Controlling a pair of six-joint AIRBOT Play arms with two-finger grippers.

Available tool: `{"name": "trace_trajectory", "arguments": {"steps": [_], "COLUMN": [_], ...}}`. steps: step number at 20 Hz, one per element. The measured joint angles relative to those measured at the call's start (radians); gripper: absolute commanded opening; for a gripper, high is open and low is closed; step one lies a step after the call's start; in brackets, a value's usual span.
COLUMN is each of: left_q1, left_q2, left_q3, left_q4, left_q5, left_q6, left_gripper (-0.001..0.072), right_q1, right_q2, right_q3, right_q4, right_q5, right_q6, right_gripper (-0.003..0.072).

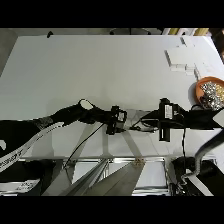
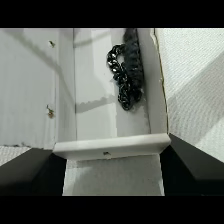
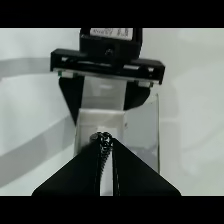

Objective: Fold the box and place the chain.

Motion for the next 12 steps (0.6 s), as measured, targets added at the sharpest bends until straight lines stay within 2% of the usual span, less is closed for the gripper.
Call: {"name": "trace_trajectory", "arguments": {"steps": [2,3,5,9,12], "left_q1": [0.000,0.000,0.000,0.000,0.000], "left_q2": [0.000,0.000,0.000,0.000,0.000], "left_q3": [0.000,0.000,0.000,0.000,0.000], "left_q4": [0.000,0.000,0.000,0.000,0.000], "left_q5": [0.000,0.000,0.000,0.000,0.000], "left_q6": [0.000,0.000,0.000,0.000,0.000], "left_gripper": [0.0068,0.0068,0.0068,0.0068,0.0068], "right_q1": [0.034,0.044,0.057,0.064,0.020], "right_q2": [-0.033,-0.052,-0.091,-0.113,-0.072], "right_q3": [0.000,0.000,0.000,0.000,0.002], "right_q4": [-0.001,-0.004,-0.023,-0.123,-0.220], "right_q5": [-0.053,-0.071,-0.094,-0.101,-0.037], "right_q6": [0.000,0.000,0.002,0.032,0.047], "right_gripper": [0.0023,0.0052,0.0181,0.0192,0.0187]}}
